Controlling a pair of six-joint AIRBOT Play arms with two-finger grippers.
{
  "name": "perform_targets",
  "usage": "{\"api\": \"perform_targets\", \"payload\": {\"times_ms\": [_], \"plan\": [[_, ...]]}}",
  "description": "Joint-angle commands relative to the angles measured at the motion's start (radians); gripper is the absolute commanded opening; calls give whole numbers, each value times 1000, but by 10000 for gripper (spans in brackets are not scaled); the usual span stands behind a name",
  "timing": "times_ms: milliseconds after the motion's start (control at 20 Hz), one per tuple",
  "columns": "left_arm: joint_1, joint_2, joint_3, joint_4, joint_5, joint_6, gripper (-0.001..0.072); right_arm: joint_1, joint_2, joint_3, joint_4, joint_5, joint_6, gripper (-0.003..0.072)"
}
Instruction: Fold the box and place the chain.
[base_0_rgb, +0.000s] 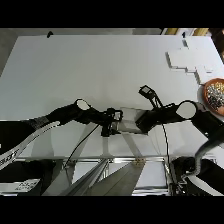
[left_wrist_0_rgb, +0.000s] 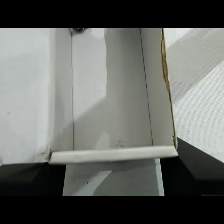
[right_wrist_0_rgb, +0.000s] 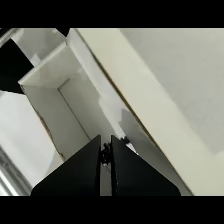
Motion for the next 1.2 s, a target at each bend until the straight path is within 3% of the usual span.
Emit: {"api": "perform_targets", "payload": {"times_ms": [0,100,300,450,550,700,850,1150], "plan": [[1,0,1,0,0,0,134,38,-37,0,-25,-17,-17,84],[1,0,1,0,0,0,134,39,-10,1,-34,-13,-16,234],[1,0,1,0,0,0,134,39,148,15,-167,29,-16,231],[1,0,1,0,0,0,134,39,288,15,-348,134,-22,225],[1,0,1,0,0,0,134,39,351,14,-449,253,-109,225],[1,0,1,0,0,0,134,39,385,-11,-469,351,-278,224],[1,0,1,0,0,0,134,39,384,-104,-462,299,-463,225],[1,0,1,0,0,0,134,39,369,-256,-285,1,-567,224]]}}
